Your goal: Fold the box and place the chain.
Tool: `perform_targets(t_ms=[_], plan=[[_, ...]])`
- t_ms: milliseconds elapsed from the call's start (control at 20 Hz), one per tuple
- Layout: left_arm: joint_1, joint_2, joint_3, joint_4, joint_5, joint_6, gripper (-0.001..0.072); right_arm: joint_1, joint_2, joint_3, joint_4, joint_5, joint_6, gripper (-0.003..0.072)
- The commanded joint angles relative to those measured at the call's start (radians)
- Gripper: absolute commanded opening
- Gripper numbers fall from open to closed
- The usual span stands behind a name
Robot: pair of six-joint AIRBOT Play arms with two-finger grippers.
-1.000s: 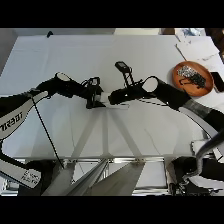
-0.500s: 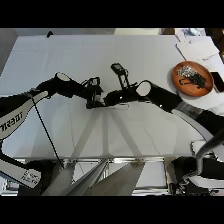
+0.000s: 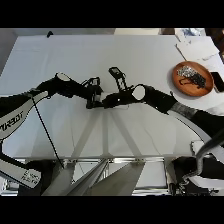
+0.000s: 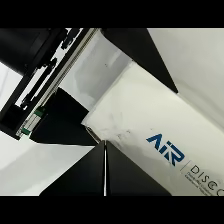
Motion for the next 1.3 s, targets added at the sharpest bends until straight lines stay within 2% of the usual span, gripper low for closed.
perform_targets(t_ms=[0, 200, 500, 700, 850, 900, 950, 1000, 1200, 1250], plan=[[0.001, 0.000, 0.001, 0.008, 0.003, 0.004, 0.0221, -0.010, 0.073, 0.001, -0.063, -0.058, 0.011, 0.0009], [0.001, 0.000, 0.001, 0.008, 0.003, 0.004, 0.0221, -0.105, 0.203, 0.001, -0.186, -0.054, 0.051, 0.0010], [0.001, 0.000, 0.001, 0.008, 0.003, 0.004, 0.0221, -0.364, 0.365, 0.001, -0.564, 0.137, 0.144, 0.0010], [0.001, 0.000, 0.001, 0.008, 0.003, 0.004, 0.0221, -0.522, 0.368, 0.001, -0.629, 0.289, 0.143, 0.0011], [0.001, 0.000, 0.001, 0.008, 0.004, 0.004, 0.0217, -0.580, 0.368, 0.001, -0.629, 0.313, 0.140, 0.0011], [0.001, 0.000, 0.001, 0.008, 0.013, 0.011, 0.0178, -0.588, 0.369, 0.001, -0.629, 0.307, 0.139, 0.0011], [0.001, 0.000, 0.001, 0.005, 0.019, 0.011, 0.0107, -0.593, 0.369, 0.001, -0.629, 0.295, 0.139, 0.0011], [0.001, 0.000, 0.001, 0.006, 0.019, 0.011, 0.0084, -0.593, 0.369, 0.001, -0.629, 0.284, 0.139, 0.0011], [0.001, 0.000, 0.001, 0.008, 0.013, 0.011, 0.0074, -0.593, 0.369, 0.001, -0.628, 0.264, 0.139, 0.0011], [0.001, 0.002, 0.001, 0.009, 0.015, 0.012, 0.0003, -0.593, 0.369, 0.001, -0.628, 0.264, 0.139, 0.0011]])
